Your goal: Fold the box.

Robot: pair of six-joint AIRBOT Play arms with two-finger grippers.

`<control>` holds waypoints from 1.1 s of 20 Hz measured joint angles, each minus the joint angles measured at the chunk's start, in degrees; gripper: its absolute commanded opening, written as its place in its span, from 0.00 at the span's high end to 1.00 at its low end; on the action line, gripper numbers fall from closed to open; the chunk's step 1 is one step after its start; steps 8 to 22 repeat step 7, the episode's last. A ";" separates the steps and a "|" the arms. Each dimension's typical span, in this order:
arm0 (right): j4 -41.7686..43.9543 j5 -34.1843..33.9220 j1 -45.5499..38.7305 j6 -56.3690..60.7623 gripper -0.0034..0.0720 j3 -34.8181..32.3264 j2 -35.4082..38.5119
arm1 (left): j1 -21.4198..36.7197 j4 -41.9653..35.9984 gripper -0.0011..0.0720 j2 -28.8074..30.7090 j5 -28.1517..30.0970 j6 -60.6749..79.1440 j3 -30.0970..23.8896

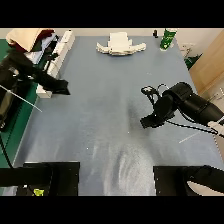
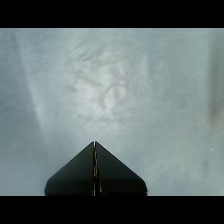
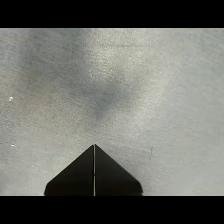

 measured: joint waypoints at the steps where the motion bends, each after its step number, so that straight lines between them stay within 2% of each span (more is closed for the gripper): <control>1: 0.00 0.00 0.00 0.00 0.95 0.00 0.00 | -3.15 -0.74 0.97 -0.20 1.86 -0.07 0.04; 4: 0.00 0.00 0.00 0.02 0.95 0.00 0.00 | -9.86 -1.51 0.97 -0.70 6.88 -0.24 0.11; 7: 0.00 0.02 0.00 0.02 0.95 0.00 0.00 | -13.77 -2.05 0.97 -0.92 9.55 -0.37 0.11; 22: 0.00 0.02 0.00 0.02 0.95 0.00 0.00 | -13.77 -2.05 0.97 -0.92 9.55 -0.37 0.11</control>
